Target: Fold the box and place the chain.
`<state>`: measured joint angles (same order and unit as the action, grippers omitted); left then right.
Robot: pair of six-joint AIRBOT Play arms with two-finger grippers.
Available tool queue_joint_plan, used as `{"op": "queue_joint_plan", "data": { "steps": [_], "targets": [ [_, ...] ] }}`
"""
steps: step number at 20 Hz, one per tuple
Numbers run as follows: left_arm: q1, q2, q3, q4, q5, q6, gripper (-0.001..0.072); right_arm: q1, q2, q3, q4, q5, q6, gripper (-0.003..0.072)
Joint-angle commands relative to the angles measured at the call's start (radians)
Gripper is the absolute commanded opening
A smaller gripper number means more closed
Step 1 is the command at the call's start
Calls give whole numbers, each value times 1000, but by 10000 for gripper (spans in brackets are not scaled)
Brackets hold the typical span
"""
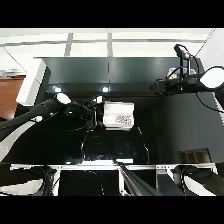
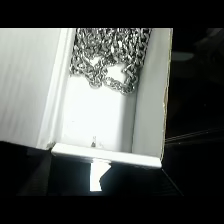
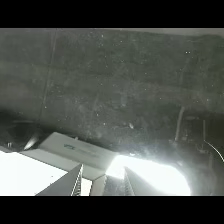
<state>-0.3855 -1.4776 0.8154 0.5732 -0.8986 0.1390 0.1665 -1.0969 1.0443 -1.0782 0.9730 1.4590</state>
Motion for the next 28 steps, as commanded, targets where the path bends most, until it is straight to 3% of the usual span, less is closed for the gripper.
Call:
{"op": "queue_joint_plan", "data": {
  "steps": [1, 9, 10, 12, 14, 17, 19, 24, 28],
  "targets": [
    [-3, -1, 7, -58, 5, 103, 708, 5, -2, 0, 3, -6, 3, 308],
    [-15, -1, 9, -39, 5, 127, 676, 8, -5, 0, 4, -35, 3, 308],
    [-15, -1, 9, -39, 5, 127, 650, 8, -10, 0, 5, -43, 3, 308],
    [-15, -1, 9, -39, 5, 127, 511, 10, -34, 0, 5, -77, 4, 311],
    [-15, -1, 9, -39, 6, 127, 496, 23, -74, 0, 9, -157, 38, 720],
    [-15, -1, 9, -39, 7, 126, 495, 59, -158, 0, 113, -169, -11, 717],
    [-15, -1, 9, -39, 7, 126, 495, 101, -198, 0, 185, -130, -220, 717],
    [-15, -1, 9, -39, 8, 127, 495, 147, -200, 3, 191, 8, -774, 717],
    [-15, -1, 9, -38, 7, 126, 496, 206, -200, -10, 224, 38, -847, 717]
  ]
}}
